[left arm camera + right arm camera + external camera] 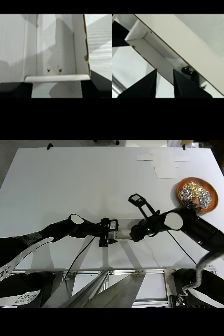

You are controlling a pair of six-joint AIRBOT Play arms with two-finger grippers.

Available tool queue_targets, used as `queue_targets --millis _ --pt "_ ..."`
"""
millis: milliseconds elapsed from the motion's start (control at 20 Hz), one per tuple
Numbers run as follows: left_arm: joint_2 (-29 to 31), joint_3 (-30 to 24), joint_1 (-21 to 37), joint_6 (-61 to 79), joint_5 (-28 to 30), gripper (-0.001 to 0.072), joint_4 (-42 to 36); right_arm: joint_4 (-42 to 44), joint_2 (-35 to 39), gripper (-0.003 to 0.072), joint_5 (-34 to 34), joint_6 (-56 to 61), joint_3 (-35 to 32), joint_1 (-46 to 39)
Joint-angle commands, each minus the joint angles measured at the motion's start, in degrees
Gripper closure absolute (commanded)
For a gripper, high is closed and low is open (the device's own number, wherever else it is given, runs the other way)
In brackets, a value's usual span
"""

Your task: Fold the box and place the chain.

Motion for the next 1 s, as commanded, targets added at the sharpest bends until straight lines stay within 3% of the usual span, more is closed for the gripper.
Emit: queue_targets --millis 0,100,400,500,600,950 --pt "0.0 0.04 0.02 0.02 0.0 0.0502 0.02 -5.53 0.57 0.0471 12.02 0.15 8.37 -4.22" --pt "0.0 0.04 0.02 0.02 0.02 0.0502 0.02 -9.75 1.03 0.0629 12.0 0.17 11.13 -9.42" --pt "0.0 0.04 0.02 0.02 0.02 0.0502 0.02 -11.26 -0.92 0.0636 10.88 1.9 11.13 -26.23" --pt "0.0 0.04 0.02 0.02 0.02 0.0502 0.02 -11.28 -3.13 0.0622 10.58 1.97 10.8 -28.06" --pt "0.0 0.04 0.02 0.02 0.02 0.0502 0.02 -11.78 -5.33 0.049 7.8 3.37 8.66 -28.33" --pt "0.0 0.04 0.02 0.02 0.02 0.0502 0.02 -13.84 -12.22 0.0463 3.04 4.5 1.31 -28.33"
